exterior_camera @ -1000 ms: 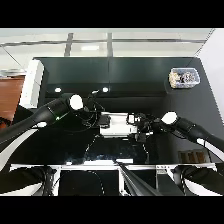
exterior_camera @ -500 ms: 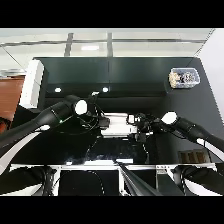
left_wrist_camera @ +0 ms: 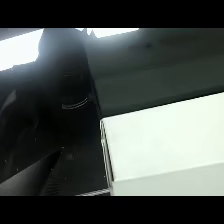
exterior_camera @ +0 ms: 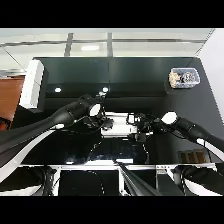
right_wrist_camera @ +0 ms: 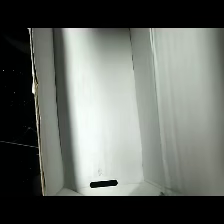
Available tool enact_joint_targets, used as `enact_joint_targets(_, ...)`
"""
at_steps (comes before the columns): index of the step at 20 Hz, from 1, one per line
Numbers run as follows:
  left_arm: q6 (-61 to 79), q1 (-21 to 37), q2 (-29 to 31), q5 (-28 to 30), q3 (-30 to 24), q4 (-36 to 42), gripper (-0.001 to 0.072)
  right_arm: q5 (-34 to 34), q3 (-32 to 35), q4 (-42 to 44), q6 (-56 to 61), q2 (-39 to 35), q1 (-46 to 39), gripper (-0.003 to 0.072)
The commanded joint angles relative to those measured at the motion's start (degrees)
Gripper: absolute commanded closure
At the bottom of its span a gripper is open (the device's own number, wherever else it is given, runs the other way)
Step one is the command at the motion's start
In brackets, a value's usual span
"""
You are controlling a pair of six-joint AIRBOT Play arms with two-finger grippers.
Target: Fold the box and place the chain.
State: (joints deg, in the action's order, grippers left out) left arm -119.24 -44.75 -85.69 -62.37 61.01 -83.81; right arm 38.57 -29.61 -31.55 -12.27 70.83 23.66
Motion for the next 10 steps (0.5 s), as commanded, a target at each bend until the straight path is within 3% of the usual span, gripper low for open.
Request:
enact_joint_targets(1,-6.38,-1.38,-1.33,-0.81,0.90,-1.16,0.0208,0.02,0.02,0.00,0.02,0.04,0.04,0.0507)
enact_joint_targets(7,-13.75,-3.02,-1.36,-0.17,0.87,-1.29,0.0209,0.02,0.02,0.00,0.02,0.04,0.04,0.0507)
enact_joint_targets(8,-13.77,-2.93,-1.36,0.15,0.87,-1.33,0.0253,0.02,0.02,0.00,0.02,0.04,0.04,0.0507)
enact_joint_targets(10,-13.66,-2.91,-1.33,0.57,0.90,-1.42,0.0567,0.02,0.02,0.00,0.02,0.04,0.04,0.0507)
